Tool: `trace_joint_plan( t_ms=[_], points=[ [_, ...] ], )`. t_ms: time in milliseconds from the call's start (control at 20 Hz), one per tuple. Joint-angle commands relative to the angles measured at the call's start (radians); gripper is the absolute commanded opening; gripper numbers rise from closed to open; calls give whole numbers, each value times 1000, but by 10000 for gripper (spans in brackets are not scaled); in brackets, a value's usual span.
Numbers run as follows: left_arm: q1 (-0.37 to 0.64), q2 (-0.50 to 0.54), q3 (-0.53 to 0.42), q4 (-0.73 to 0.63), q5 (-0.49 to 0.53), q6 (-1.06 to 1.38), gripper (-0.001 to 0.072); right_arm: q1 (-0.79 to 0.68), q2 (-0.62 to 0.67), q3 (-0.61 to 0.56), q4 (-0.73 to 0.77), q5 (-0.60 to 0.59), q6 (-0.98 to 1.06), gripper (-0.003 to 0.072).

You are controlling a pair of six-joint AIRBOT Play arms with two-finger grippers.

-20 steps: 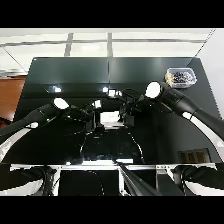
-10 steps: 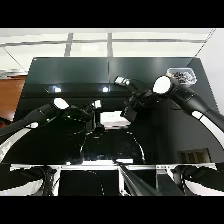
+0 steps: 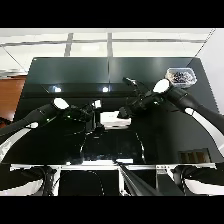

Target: Fold the box and place the chain.

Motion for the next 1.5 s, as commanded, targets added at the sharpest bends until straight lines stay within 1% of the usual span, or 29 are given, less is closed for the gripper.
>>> trace_joint_plan(
  t_ms=[0,100,250,350,400,500,600,650,700,750,850,950,1050,1100,1200,1350,1450],
  points=[
    [-1,-1,0,0,0,0,485,-5,-69,-3,-69,-23,63,10],
    [-1,-1,0,-1,0,0,485,-17,-77,-3,-117,-37,79,10],
    [0,-1,0,-4,0,0,485,-48,-72,-2,-66,-13,65,10],
    [0,-1,0,-8,-2,1,485,-81,-40,2,11,58,0,10],
    [0,-1,0,-8,-2,0,485,-106,-14,16,8,105,-6,10],
    [2,0,0,-6,0,0,486,-175,51,46,-47,202,13,15],
    [8,13,1,1,0,0,524,-261,141,50,-135,258,59,15],
    [14,24,1,8,-1,0,525,-301,186,50,-187,277,84,15],
    [23,40,1,19,-5,-2,572,-337,234,50,-242,295,101,15],
    [34,65,1,53,-10,-18,708,-366,277,50,-288,310,113,15],
    [63,129,1,102,-10,-96,715,-401,340,50,-345,323,121,15],
    [81,195,2,96,-29,-137,714,-415,373,50,-374,321,122,15],
    [58,223,34,72,-75,-230,710,-414,373,49,-370,312,122,15],
    [34,217,61,71,-97,-266,710,-411,373,48,-369,307,122,15],
    [-28,176,121,71,-98,-295,710,-411,373,48,-368,290,126,15],
    [-119,47,240,75,-97,-296,712,-410,373,48,-368,286,130,15],
    [-154,-46,316,75,-108,-338,712,-409,373,48,-368,291,130,16]
  ],
)
